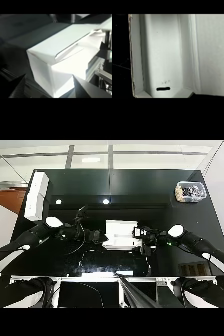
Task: Fold the box and place the chain.
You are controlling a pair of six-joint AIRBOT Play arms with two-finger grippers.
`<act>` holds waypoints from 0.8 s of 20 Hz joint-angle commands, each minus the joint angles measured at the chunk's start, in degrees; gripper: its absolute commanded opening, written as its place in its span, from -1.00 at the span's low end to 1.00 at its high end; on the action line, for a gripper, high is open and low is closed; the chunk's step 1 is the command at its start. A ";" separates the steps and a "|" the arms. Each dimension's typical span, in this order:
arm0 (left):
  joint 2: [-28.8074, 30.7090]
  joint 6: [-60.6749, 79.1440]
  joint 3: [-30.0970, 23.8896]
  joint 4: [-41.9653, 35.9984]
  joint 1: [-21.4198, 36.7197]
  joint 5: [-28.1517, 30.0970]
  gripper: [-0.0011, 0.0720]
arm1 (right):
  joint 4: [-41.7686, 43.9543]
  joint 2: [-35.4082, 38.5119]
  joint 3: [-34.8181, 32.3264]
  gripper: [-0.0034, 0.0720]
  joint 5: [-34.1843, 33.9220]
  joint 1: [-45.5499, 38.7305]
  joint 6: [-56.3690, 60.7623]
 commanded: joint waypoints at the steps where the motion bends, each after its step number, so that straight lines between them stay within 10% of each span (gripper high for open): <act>1: 0.02 -1.99 0.15 0.83 -3.37 6.10 0.84 | 0.02 -0.02 0.00 0.25 0.00 0.00 0.00; 16: 0.02 -24.02 7.17 19.19 -9.29 4.15 0.74 | 0.02 -0.02 -0.02 0.25 0.00 0.00 0.02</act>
